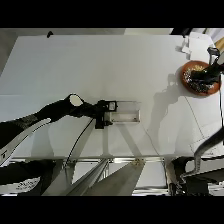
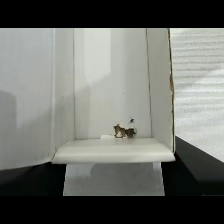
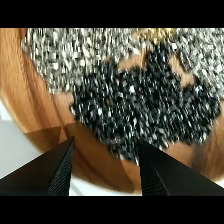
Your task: Fold the box and place the chain.
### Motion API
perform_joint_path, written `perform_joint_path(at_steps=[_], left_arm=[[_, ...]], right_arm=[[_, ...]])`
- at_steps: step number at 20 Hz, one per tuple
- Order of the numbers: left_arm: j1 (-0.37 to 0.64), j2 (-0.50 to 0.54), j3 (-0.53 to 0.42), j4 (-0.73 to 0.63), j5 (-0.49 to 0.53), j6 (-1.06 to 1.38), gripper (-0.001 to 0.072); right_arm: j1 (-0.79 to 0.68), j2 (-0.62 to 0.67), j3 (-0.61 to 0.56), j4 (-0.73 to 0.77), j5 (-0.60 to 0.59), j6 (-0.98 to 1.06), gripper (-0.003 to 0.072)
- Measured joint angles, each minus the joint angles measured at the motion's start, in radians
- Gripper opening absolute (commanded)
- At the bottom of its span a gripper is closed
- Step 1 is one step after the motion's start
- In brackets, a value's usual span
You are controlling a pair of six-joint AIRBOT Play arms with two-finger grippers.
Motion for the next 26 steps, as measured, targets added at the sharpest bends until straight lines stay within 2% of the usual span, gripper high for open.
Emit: perform_joint_path(at_steps=[6, 11, 13, 15, 16, 19, 26], left_arm=[[0.000, 0.000, 0.000, 0.000, 0.000, 0.000, 0.0013], [0.000, 0.000, 0.000, 0.000, 0.000, 0.000, 0.0013], [0.000, 0.000, 0.000, 0.000, 0.000, 0.000, 0.0013], [0.000, 0.000, 0.000, 0.000, 0.000, 0.000, 0.0013], [0.000, 0.000, 0.000, 0.000, 0.000, 0.000, 0.0013], [0.000, 0.000, 0.000, 0.000, 0.000, 0.000, 0.0013], [0.000, 0.000, 0.000, 0.000, 0.000, 0.000, 0.0013]], right_arm=[[0.000, -0.035, 0.000, 0.013, -0.005, 0.029, 0.0361], [0.000, -0.057, 0.000, 0.018, 0.018, 0.063, 0.0252], [0.000, -0.060, 0.000, 0.018, 0.024, 0.068, 0.0165], [0.000, -0.062, 0.000, 0.019, 0.025, 0.070, 0.0143], [0.000, -0.063, 0.000, 0.018, 0.026, 0.071, 0.0082], [0.000, -0.063, 0.000, 0.019, 0.040, 0.071, 0.0015], [0.000, -0.039, 0.000, 0.020, 0.087, 0.050, 0.0015]])
